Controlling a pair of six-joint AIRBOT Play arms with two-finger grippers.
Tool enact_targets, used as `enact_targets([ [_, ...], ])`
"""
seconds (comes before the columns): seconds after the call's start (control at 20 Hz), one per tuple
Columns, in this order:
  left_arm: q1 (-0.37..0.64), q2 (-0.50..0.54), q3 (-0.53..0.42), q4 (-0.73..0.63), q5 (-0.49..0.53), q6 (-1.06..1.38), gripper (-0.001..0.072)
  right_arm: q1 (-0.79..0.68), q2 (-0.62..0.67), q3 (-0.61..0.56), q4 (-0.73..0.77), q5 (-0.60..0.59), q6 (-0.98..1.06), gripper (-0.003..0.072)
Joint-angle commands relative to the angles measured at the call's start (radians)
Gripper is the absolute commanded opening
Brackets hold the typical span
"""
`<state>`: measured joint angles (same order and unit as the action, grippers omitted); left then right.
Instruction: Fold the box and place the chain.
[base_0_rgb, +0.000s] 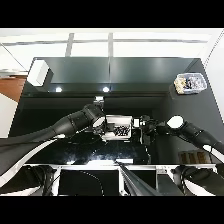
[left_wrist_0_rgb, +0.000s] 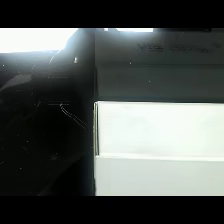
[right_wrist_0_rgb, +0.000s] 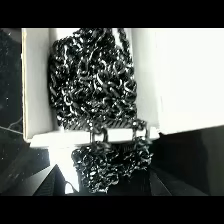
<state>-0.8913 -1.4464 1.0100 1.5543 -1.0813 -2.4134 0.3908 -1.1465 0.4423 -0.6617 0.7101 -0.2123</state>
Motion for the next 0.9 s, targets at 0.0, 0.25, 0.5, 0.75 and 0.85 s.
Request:
enact_targets([
  [0.0,0.001,0.000,0.000,0.000,0.003,0.000,0.0030,0.002,-0.005,-0.001,0.011,-0.023,-0.006,0.0652],
  [0.25,0.001,0.000,0.000,0.000,0.003,0.000,0.0030,0.002,-0.002,-0.001,0.006,-0.015,0.017,0.0069],
  [0.5,0.001,0.000,0.000,0.000,0.003,0.000,0.0030,-0.019,0.055,0.000,-0.007,-0.014,0.174,0.0067],
  [0.75,0.001,0.000,0.000,0.000,0.004,0.000,0.0030,-0.120,0.278,0.013,-0.076,0.072,0.415,0.0048],
  [0.85,0.001,0.000,0.000,0.000,0.003,0.000,0.0029,-0.144,0.375,0.046,-0.073,0.129,0.468,0.0048],
])
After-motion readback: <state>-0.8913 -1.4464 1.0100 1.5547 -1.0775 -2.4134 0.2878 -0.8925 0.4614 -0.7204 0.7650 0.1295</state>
